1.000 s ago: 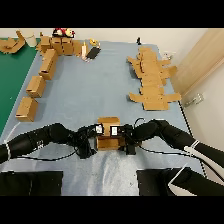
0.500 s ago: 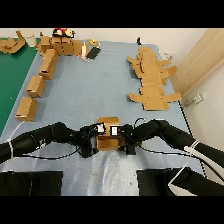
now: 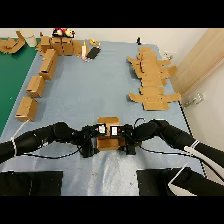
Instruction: Fold the box.
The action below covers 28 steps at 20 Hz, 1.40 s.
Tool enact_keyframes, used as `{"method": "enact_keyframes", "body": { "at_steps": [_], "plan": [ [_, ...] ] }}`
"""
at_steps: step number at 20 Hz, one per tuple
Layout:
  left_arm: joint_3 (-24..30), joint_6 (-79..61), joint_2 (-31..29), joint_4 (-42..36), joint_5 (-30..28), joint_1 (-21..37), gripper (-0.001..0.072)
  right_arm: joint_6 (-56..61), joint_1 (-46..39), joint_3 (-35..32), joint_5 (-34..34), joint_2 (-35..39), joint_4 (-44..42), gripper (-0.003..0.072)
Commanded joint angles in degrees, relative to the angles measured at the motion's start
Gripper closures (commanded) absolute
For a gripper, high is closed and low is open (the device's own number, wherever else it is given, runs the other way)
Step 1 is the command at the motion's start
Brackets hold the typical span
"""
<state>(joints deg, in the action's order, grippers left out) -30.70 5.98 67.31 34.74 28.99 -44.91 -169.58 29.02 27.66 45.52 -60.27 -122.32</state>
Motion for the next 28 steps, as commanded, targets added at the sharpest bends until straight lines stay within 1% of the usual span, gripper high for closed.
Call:
{"method": "enact_keyframes", "body": {
  "at_steps": [1, 9, 15, 16, 17, 28],
  "plan": [
    [-0.3, -0.6, 0.4, -0.5, 0.0, -0.1, 0.0016, 0.0, 0.0, 0.0, 0.0, 0.0, 0.0, 0.0184],
    [-0.4, -0.6, 1.3, -0.5, -1.1, -1.9, 0.0016, 0.0, 0.0, 0.0, 0.0, 0.0, 0.0, 0.0184],
    [-0.4, -0.6, 1.8, -0.5, -1.6, -1.9, 0.0022, 0.0, 0.0, 0.0, 0.0, 0.0, 0.0, 0.0184],
    [-0.4, -0.6, 1.8, -0.5, -1.7, -1.9, 0.0152, 0.0, 0.0, 0.0, 0.0, 0.0, 0.0, 0.0184],
    [-0.4, -0.6, 1.8, -0.5, -1.9, -1.9, 0.0257, 0.0, 0.0, 0.0, 0.0, 0.0, 0.0, 0.0183],
    [-0.4, -0.6, 1.7, -0.5, -2.0, -1.9, 0.0261, 0.0, 0.0, 0.0, 0.0, 0.0, 0.0, 0.0184]
  ]
}}
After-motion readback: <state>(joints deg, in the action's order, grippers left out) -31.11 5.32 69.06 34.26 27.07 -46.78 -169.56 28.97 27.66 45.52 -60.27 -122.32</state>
